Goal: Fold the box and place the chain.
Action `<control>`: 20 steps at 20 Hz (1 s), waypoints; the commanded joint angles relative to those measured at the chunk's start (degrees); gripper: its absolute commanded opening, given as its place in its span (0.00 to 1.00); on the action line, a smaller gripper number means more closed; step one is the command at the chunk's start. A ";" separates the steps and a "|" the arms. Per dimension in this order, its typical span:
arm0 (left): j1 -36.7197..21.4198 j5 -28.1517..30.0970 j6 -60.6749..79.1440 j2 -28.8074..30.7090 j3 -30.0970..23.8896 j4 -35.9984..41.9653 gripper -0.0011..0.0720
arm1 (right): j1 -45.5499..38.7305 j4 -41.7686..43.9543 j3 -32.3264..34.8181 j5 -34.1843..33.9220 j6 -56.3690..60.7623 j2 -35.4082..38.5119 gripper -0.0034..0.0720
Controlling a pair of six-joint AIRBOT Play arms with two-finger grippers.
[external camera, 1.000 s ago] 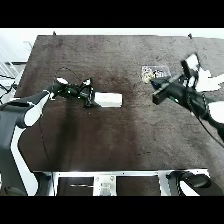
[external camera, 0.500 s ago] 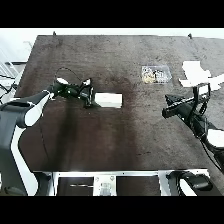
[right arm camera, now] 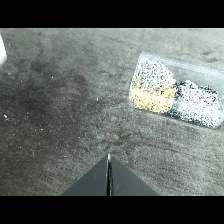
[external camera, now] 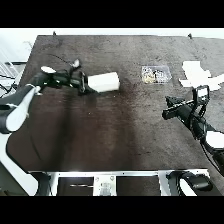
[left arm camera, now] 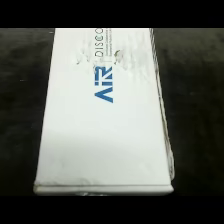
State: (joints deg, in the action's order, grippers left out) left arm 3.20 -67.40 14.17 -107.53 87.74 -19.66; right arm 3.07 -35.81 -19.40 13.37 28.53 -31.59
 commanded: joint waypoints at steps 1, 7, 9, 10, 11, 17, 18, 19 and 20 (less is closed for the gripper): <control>-6.03 10.49 -8.85 6.36 -0.13 0.61 0.03 | -0.04 0.00 0.13 -0.11 0.00 0.00 0.05; -19.76 31.67 -20.92 7.67 -0.44 -1.70 0.03 | -0.04 0.00 1.22 -0.09 0.00 0.00 0.05; -23.76 31.54 -22.53 7.56 -0.44 -2.69 0.03 | -0.04 0.00 1.38 -0.11 0.00 0.00 0.05; -25.75 31.82 -24.17 7.56 -0.44 -3.63 0.03 | -0.04 0.00 1.38 -0.11 0.00 0.00 0.05; -27.56 33.59 -26.47 7.52 -0.44 -4.74 0.03 | -0.04 0.02 1.42 -0.11 0.00 0.00 0.05; -31.61 40.11 -28.83 1.92 -0.37 -7.34 0.04 | -0.04 0.46 1.42 -0.11 0.02 -0.02 0.05; -31.61 42.42 -28.81 0.46 -0.37 -7.28 0.04 | -0.04 0.44 1.42 -0.13 0.02 0.00 0.05; -31.61 43.76 -28.76 -0.87 -0.20 -7.19 0.04 | -0.04 0.46 1.42 -0.37 0.02 0.00 0.05; -31.67 43.80 -28.74 -2.38 0.33 -7.19 0.04 | -0.04 0.44 1.42 -0.42 0.02 0.00 0.05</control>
